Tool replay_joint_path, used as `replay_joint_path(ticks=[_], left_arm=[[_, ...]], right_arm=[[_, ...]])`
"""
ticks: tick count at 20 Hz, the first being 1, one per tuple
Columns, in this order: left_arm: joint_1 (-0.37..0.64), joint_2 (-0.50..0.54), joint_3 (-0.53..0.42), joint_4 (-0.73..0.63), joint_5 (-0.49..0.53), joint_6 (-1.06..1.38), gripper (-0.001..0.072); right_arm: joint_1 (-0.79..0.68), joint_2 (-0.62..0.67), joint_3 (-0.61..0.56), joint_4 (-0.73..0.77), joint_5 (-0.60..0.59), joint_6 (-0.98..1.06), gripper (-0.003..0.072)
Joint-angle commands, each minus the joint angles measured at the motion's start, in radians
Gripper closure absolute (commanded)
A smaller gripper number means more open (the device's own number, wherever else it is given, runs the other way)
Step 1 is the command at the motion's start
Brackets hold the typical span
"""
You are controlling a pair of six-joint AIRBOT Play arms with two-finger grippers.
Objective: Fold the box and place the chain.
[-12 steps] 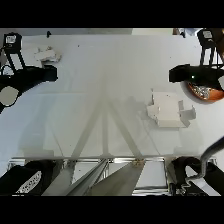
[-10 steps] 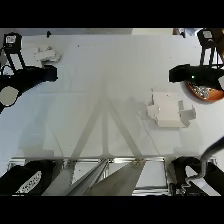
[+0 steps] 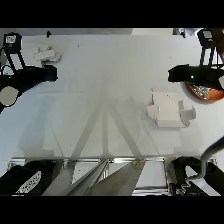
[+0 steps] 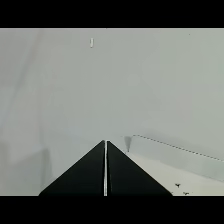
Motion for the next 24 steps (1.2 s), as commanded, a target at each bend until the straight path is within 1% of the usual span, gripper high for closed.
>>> replay_joint_path(ticks=[1,4,5,6,7,10,12,13,14,15,16,17,18,19,20,21,22,23,24], left_arm=[[0.001,-0.001,0.000,0.000,0.000,0.000,0.0206],[0.001,-0.001,0.000,0.000,0.000,0.000,0.0206],[0.001,-0.001,0.000,0.000,0.000,0.000,0.0206],[0.001,-0.001,0.000,0.000,0.000,0.000,0.0206],[0.001,-0.001,0.000,0.000,0.000,0.000,0.0206],[0.001,-0.001,0.000,0.000,0.000,0.000,0.0206],[0.001,-0.001,0.000,0.000,0.000,0.000,0.0206],[0.001,-0.001,0.000,0.000,0.000,0.000,0.0206],[0.001,-0.001,0.000,0.000,0.000,0.000,0.0206],[0.001,-0.001,0.000,0.000,0.000,0.000,0.0206],[0.001,-0.001,0.000,0.000,0.000,0.000,0.0206],[0.001,-0.001,0.000,0.000,0.000,0.000,0.0206],[0.001,-0.001,0.000,0.000,0.000,0.000,0.0206],[0.001,-0.001,0.000,0.000,0.000,0.000,0.0206],[0.001,-0.001,0.000,0.000,0.000,0.000,0.0206],[0.001,-0.001,0.000,0.000,0.000,0.000,0.0206],[0.001,-0.001,0.000,0.000,0.000,0.000,0.0206],[0.001,-0.001,0.000,0.000,0.000,0.000,0.0206],[0.001,-0.001,0.000,0.000,0.000,0.000,0.0206]], right_arm=[[0.001,0.013,0.002,0.011,0.008,0.119,0.0676],[0.000,0.059,0.011,0.005,0.045,0.128,0.0674],[0.001,0.082,0.017,-0.011,0.068,0.128,0.0601],[0.000,0.105,0.024,-0.027,0.091,0.128,0.0454],[0.000,0.130,0.034,-0.049,0.122,0.127,0.0416],[0.001,0.209,0.060,-0.121,0.247,0.114,0.0426],[0.000,0.262,0.074,-0.182,0.353,0.091,0.0560],[0.001,0.288,0.078,-0.213,0.404,0.091,0.0558],[0.001,0.310,0.080,-0.246,0.464,0.092,0.0510],[0.000,0.329,0.080,-0.297,0.536,0.099,0.0412],[0.000,0.337,0.080,-0.361,0.616,0.103,0.0371],[0.001,0.335,0.080,-0.445,0.709,0.103,0.0367],[0.000,0.329,0.080,-0.521,0.786,0.103,0.0303],[0.000,0.320,0.080,-0.566,0.832,0.102,0.0274],[0.000,0.309,0.080,-0.581,0.851,0.101,0.0268],[0.001,0.294,0.080,-0.579,0.850,0.102,0.0247],[0.000,0.270,0.080,-0.577,0.848,0.102,0.0247],[0.000,0.240,0.080,-0.578,0.850,0.101,0.0215],[-0.002,0.200,0.080,-0.578,0.856,0.094,0.0146]])
